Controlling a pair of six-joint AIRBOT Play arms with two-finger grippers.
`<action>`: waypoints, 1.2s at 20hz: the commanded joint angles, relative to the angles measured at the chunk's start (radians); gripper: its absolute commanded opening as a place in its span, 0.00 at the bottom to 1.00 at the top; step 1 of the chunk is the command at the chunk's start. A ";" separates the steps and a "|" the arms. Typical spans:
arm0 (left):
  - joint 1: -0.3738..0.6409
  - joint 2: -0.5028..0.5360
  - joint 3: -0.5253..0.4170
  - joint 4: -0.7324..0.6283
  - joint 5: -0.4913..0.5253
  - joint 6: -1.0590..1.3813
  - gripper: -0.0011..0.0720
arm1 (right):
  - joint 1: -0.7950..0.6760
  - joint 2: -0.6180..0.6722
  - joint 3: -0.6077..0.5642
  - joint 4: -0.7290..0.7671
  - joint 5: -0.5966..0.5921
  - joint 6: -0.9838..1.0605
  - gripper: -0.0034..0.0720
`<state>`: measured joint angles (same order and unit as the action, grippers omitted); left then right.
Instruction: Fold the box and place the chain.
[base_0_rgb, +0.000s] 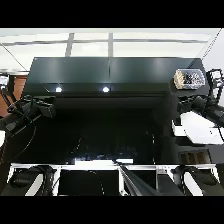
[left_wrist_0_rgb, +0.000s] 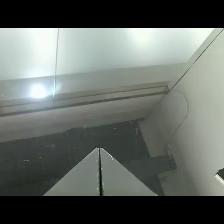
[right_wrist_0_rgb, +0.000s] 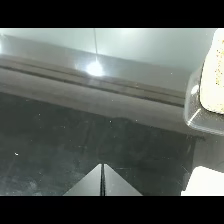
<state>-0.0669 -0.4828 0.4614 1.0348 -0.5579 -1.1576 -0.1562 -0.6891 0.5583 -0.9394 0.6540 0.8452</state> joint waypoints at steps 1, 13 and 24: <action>0.000 0.000 0.000 0.000 0.000 0.000 0.05 | 0.000 0.001 0.000 0.000 0.000 0.000 0.06; 0.000 0.000 0.000 0.000 0.000 0.000 0.05 | 0.000 0.001 0.000 0.000 0.000 0.000 0.06; -0.005 -0.090 -0.001 -0.031 0.190 0.001 0.36 | 0.003 -0.014 0.000 0.316 -0.315 0.000 0.06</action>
<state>-0.0677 -0.5209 0.4606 1.0157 -0.4469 -1.1557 -0.1539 -0.6945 0.5583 -0.7353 0.4377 0.8455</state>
